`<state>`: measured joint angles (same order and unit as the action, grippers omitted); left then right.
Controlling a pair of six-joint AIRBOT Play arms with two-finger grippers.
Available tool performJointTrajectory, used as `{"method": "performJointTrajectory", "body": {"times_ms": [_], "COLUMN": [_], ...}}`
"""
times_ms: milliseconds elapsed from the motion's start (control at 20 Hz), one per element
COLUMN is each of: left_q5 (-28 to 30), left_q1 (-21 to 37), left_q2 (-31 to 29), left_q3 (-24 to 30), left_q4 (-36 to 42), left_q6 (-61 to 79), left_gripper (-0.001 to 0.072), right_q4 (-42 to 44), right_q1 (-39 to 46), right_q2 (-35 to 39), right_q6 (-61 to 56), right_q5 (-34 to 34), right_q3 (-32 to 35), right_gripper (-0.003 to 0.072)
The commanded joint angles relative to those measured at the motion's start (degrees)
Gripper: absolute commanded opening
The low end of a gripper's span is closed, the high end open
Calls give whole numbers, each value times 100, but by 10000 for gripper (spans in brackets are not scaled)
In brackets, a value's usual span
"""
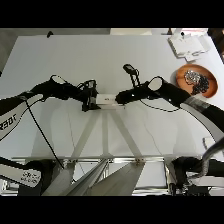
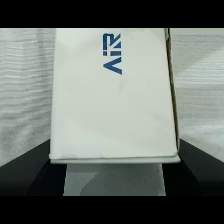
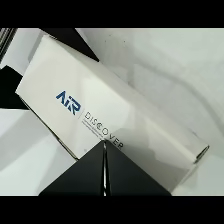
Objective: Fold the box and place the chain.
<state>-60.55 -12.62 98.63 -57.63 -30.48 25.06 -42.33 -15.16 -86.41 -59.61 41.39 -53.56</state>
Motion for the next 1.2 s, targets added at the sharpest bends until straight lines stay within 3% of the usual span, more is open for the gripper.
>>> {"method": "performJointTrajectory", "body": {"times_ms": [0,200,500,650,800,1000,1150], "left_q5": [-9,-9,-9,-9,-9,-9,-9], "left_q1": [2,2,2,2,2,2,2], "left_q2": [-2,-2,0,-2,-2,0,-2], "left_q3": [0,0,0,0,0,0,0], "left_q4": [0,0,0,0,0,0,0], "left_q6": [-20,-20,-20,-20,-20,-20,-20], "left_gripper": [376,376,376,376,376,376,376], "right_q4": [-177,-181,-503,-1445,-2957,-4937,-5381], "right_q1": [74,76,76,76,76,76,76], "right_q2": [-35,531,2441,3294,3862,4070,4070], "right_q6": [-50,57,157,-81,-1097,-2149,-2256], "right_q5": [-72,-118,-203,330,1158,2612,2968], "right_q3": [260,236,236,236,236,236,236], "right_gripper": [12,12,13,13,13,13,14]}}
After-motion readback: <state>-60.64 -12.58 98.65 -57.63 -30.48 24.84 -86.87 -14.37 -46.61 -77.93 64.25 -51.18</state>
